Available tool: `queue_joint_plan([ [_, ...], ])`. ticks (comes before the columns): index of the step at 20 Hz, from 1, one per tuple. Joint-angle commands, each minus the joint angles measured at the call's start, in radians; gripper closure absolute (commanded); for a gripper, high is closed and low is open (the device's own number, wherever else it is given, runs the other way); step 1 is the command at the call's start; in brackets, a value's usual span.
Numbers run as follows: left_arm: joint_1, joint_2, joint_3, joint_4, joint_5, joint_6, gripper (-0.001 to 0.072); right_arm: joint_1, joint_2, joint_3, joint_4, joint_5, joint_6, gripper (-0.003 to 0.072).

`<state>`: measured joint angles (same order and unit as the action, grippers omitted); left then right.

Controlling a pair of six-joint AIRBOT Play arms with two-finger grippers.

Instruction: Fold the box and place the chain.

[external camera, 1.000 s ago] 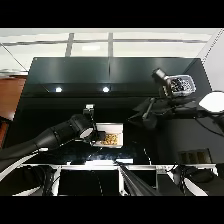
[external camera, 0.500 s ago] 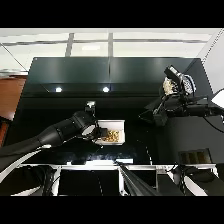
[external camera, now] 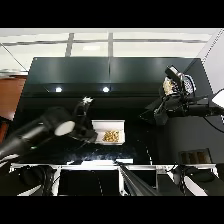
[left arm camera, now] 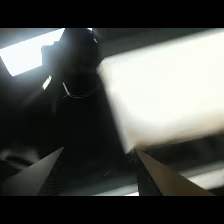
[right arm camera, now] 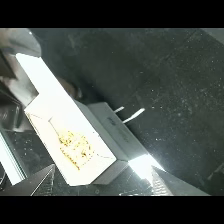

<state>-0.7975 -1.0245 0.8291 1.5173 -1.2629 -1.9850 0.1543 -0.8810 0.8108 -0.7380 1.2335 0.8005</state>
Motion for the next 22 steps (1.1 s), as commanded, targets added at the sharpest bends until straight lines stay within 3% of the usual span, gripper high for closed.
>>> queue_joint_plan([
  [1, 0.158, 0.172, -0.075, -0.109, -0.041, 0.388, 0.0195, -0.001, 0.000, 0.000, -0.001, -0.002, 0.001, 0.0006],
  [4, 0.428, 0.284, -0.203, -0.330, 0.036, 0.687, 0.0200, -0.001, 0.000, 0.000, -0.001, -0.005, 0.000, 0.0006],
  [6, 0.613, 0.307, -0.281, -0.563, 0.050, 0.977, 0.0200, -0.001, 0.000, 0.000, 0.000, -0.005, 0.000, 0.0006],
  [9, 0.760, 0.285, -0.370, -0.777, 0.054, 1.417, 0.0172, -0.001, 0.000, 0.000, 0.000, -0.016, 0.000, 0.0006],
  [10, 0.763, 0.269, -0.386, -0.776, 0.068, 1.544, 0.0021, -0.001, 0.000, 0.000, 0.000, -0.029, 0.000, 0.0006],
  [11, 0.753, 0.249, -0.400, -0.788, 0.097, 1.668, -0.0010, -0.001, 0.000, 0.000, 0.000, -0.040, 0.000, 0.0006],
  [16, 0.568, 0.115, -0.403, -0.789, 0.236, 2.110, -0.0010, -0.001, 0.000, 0.000, 0.000, -0.049, 0.000, 0.0006],
  [19, 0.500, 0.070, -0.403, -0.786, 0.329, 2.147, -0.0010, 0.000, 0.000, 0.000, 0.000, -0.049, 0.000, 0.0006],
  [22, 0.499, 0.053, -0.403, -0.793, 0.346, 2.161, -0.0010, 0.000, 0.000, 0.000, 0.000, -0.061, 0.000, 0.0006],
])
